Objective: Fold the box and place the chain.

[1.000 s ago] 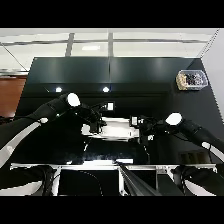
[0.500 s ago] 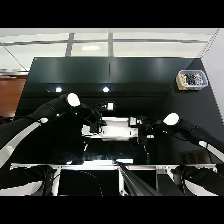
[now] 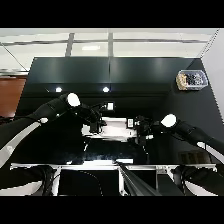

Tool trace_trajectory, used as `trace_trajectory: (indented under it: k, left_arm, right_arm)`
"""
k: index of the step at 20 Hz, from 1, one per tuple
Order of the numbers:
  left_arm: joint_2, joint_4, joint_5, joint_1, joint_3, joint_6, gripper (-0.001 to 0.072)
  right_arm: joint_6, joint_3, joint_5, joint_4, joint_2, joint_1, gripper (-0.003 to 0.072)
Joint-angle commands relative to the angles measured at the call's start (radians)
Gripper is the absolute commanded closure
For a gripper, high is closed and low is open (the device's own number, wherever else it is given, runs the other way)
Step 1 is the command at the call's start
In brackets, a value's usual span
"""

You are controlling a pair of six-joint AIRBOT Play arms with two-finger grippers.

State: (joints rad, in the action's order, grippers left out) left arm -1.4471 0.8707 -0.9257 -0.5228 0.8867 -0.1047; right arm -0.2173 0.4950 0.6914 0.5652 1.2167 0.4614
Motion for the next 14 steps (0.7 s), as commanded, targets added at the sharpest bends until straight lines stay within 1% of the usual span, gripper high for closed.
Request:
trace_trajectory:
  k: [1, 14]
  left_arm:
    - [0.0, 0.0, -0.002, 0.001, 0.001, -0.003, 0.0682]
    - [0.0, 0.0, -0.002, 0.001, 0.001, -0.003, 0.0682]
  right_arm:
    - [0.0, 0.0, -0.004, 0.024, 0.001, 0.001, -0.0015]
    - [0.0, 0.0, -0.008, 0.011, 0.0, -0.011, -0.0014]
